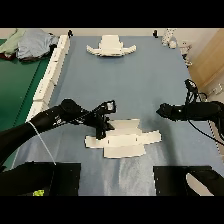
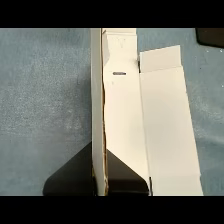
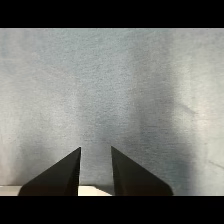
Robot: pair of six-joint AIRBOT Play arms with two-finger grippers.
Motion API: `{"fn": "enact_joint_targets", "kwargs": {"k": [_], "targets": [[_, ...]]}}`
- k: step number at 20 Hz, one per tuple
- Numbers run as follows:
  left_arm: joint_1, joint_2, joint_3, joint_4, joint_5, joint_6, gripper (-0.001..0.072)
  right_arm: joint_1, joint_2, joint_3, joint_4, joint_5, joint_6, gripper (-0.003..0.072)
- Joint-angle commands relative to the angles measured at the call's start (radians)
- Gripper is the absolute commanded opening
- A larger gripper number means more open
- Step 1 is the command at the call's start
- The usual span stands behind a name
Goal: Fold the box.
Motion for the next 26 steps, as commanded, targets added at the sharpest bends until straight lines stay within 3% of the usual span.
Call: {"fn": "enact_joint_targets", "kwargs": {"k": [1, 10, 11, 15, 17, 23, 26], "targets": [[0.0, 0.0, -0.021, 0.004, -0.033, 0.003, 0.0011, 0.001, -0.001, 0.0, 0.0, 0.0, 0.0, 0.0294], [0.001, 0.001, -0.028, 0.005, -0.036, 0.005, 0.0012, 0.001, -0.001, 0.0, 0.0, -0.029, -0.011, 0.025], [0.002, 0.001, -0.027, 0.005, -0.037, 0.01, 0.0012, 0.001, -0.001, 0.0, 0.0, -0.035, -0.018, 0.0158], [0.008, 0.001, -0.008, 0.013, -0.043, 0.027, 0.0012, 0.001, -0.001, 0.0, 0.004, -0.051, -0.05, 0.0147], [0.008, 0.0, -0.008, 0.013, -0.051, 0.027, 0.0012, 0.001, -0.001, 0.0, 0.028, -0.079, -0.101, 0.0004], [0.008, -0.001, -0.008, 0.012, -0.053, 0.026, 0.0012, 0.001, 0.035, 0.0, 0.087, -0.229, -0.222, 0.0004], [0.008, 0.0, -0.008, 0.012, -0.052, 0.026, 0.0012, 0.016, 0.082, 0.0, 0.151, -0.372, -0.341, 0.0004]]}}
